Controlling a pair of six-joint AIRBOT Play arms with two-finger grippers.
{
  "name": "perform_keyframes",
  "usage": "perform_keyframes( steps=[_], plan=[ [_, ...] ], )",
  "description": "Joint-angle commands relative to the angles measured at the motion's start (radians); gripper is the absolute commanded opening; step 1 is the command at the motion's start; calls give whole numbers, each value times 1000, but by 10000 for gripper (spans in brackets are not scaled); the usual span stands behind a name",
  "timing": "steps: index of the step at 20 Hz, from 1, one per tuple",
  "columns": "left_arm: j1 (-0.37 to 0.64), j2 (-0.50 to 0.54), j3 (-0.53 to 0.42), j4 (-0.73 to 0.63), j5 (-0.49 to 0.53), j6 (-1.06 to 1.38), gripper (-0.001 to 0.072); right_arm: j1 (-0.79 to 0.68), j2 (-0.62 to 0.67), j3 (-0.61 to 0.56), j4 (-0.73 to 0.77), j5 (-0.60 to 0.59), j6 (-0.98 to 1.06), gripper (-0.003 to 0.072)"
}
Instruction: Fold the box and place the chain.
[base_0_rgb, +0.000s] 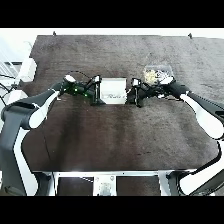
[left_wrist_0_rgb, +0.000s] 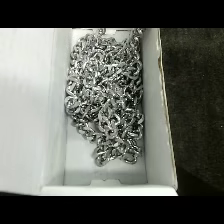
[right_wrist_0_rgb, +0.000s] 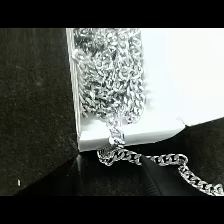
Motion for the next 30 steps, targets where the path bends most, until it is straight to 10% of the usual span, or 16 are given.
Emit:
perform_keyframes(
  steps=[1,13,22,30],
  plan=[
    [0,0,0,0,0,0,393,3,-22,6,1,-10,-30,412],
    [0,0,0,0,0,0,393,15,1,13,-26,-4,43,12],
    [0,0,0,0,0,0,393,16,245,13,-96,30,172,13],
    [0,0,0,0,0,0,393,21,280,14,126,25,177,12]
  ],
)
